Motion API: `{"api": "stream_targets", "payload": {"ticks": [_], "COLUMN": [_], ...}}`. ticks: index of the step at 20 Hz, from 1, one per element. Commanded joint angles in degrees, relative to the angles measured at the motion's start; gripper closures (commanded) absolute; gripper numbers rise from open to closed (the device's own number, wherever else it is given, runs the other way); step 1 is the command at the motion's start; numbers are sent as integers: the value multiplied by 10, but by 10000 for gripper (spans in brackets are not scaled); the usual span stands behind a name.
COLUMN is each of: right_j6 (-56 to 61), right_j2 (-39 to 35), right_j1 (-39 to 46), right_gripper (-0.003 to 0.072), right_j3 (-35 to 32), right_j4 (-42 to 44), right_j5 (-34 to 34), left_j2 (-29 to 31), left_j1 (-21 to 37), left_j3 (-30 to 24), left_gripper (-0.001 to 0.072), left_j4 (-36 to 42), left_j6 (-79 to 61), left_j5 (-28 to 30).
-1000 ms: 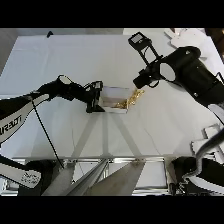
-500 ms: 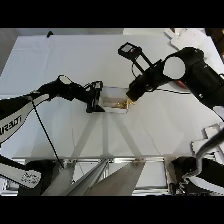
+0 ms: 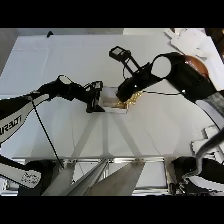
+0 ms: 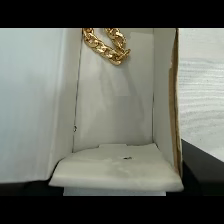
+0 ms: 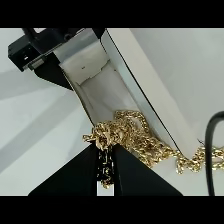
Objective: Fold the box and place the chain.
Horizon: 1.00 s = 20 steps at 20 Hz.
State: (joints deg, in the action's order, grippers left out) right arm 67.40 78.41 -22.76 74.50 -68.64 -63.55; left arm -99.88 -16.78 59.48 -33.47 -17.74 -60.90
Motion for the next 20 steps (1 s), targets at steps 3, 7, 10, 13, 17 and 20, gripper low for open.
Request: {"api": "stream_targets", "payload": {"ticks": [3, 7, 10, 13, 17, 20], "right_j6": [-3, 39, 45, -3, -170, -293], "right_j2": [59, 60, 55, 28, -38, -70], "right_j1": [-32, -32, -32, -20, 9, 48], "right_gripper": [668, 445, 445, 445, 222, 196], "right_j3": [0, 0, 0, 0, -2, -33], "right_j4": [7, -30, -31, -40, -81, -70], "right_j5": [-1, 27, 4, -53, -56, -3], "left_j2": [0, 0, 0, 0, 0, 0], "left_j1": [0, 0, 0, 0, 0, 0], "left_j3": [0, 0, 0, 0, 0, 0], "left_gripper": [330, 330, 330, 330, 330, 330], "left_j4": [0, 0, 0, 0, 0, 0], "left_j6": [0, 0, 0, 0, 0, 0], "left_j5": [0, 0, 0, 0, 0, 0]}}
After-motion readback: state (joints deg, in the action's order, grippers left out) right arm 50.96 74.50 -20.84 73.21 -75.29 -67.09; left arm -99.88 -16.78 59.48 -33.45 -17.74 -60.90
